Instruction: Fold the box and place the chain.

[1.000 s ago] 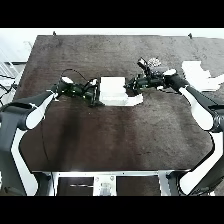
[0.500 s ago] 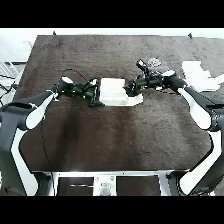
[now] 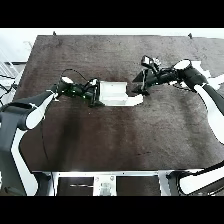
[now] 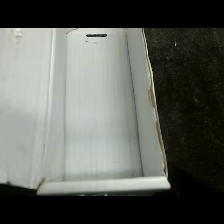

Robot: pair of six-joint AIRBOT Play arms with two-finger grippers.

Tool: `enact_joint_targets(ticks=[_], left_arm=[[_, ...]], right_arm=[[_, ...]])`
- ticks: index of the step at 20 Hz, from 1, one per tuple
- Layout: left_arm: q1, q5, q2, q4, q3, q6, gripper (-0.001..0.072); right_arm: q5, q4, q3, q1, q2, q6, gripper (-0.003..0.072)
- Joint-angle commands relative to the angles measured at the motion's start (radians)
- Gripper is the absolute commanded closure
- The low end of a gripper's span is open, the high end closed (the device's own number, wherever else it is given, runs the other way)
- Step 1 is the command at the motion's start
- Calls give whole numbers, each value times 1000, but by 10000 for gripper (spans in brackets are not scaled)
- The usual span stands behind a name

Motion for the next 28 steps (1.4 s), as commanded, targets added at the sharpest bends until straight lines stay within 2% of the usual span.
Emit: enact_joint_targets(ticks=[1,10,14,15,16,19,21,23,24,25,28], left_arm=[[0,0,-1,0,0,0,219],[0,0,-1,0,0,0,219],[0,0,-1,0,0,0,219],[0,0,-1,0,0,0,219],[0,0,-1,0,0,0,219],[0,0,-1,0,0,0,219],[0,0,-1,0,0,0,219],[0,0,-1,0,0,0,219],[0,0,-1,0,0,0,219],[0,0,-1,0,0,0,219],[0,0,-1,0,0,0,219]], right_arm=[[0,-138,-37,2,20,-27,66],[-97,-136,-59,77,-65,-82,92],[-101,-127,-59,93,-76,-81,121],[-101,-127,-59,97,-76,-81,240],[-101,-119,-59,101,-76,-81,275],[-100,-109,-59,113,-77,-81,281],[-100,-86,-59,121,-77,-81,423],[-100,-37,-59,128,-78,-81,437],[-100,-15,-59,132,-79,-81,503],[-101,-3,-59,135,-80,-82,532],[-102,22,-59,139,-100,-82,525]])
